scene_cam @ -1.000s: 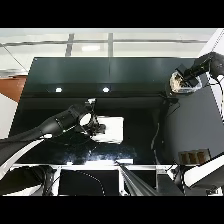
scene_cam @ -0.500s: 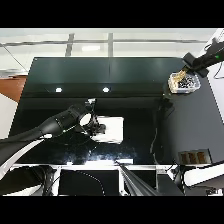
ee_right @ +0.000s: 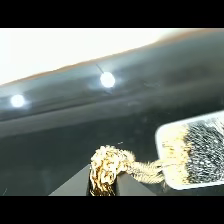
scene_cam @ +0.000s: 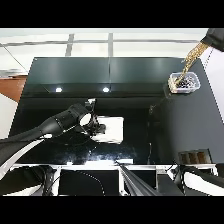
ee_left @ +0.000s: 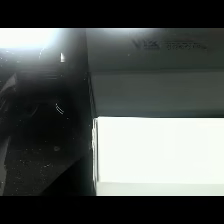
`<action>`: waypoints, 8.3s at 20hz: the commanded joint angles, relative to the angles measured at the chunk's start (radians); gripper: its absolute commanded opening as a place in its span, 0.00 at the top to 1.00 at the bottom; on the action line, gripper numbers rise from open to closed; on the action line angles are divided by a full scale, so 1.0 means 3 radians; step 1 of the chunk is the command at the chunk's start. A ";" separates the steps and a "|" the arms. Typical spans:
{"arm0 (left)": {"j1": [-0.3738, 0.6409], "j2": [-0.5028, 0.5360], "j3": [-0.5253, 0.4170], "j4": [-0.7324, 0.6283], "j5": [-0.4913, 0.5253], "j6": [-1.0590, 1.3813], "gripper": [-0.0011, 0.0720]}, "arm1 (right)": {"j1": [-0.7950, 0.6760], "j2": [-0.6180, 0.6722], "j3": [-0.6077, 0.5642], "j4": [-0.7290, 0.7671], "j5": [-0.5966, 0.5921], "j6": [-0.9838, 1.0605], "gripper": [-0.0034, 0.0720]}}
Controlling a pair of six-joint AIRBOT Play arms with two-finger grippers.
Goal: Fold the box and place the chain.
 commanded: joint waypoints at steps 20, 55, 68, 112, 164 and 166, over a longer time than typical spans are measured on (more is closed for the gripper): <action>0.0000 -0.0025 -0.0001 0.0001 -0.0029 0.0001 0.95 | 0.2684 0.0760 -0.0001 0.0477 -0.0638 0.0034 0.93; 0.0003 -0.0027 0.0076 0.0010 -0.0039 -0.0154 0.95 | 0.1858 0.1113 -0.2266 -0.0662 -0.0431 0.0337 0.23; 0.0017 0.0025 0.0618 -0.0027 -0.0394 0.0345 0.02 | 0.1653 0.1175 -0.2853 -0.0589 -0.0083 0.0331 0.23; 0.1628 0.0268 -0.0858 -0.3079 0.0287 0.8253 0.01 | 0.1654 0.1174 -0.2855 -0.0879 0.0477 0.0305 0.01; 0.1408 0.0224 -0.0680 -0.2878 0.0276 0.8292 0.02 | 0.1654 0.1172 -0.2861 -0.0880 0.0470 0.0305 0.01; 0.1405 0.0224 -0.0680 -0.2907 0.0284 0.8291 0.02 | 0.1654 0.1172 -0.2861 -0.0879 0.0470 0.0305 0.01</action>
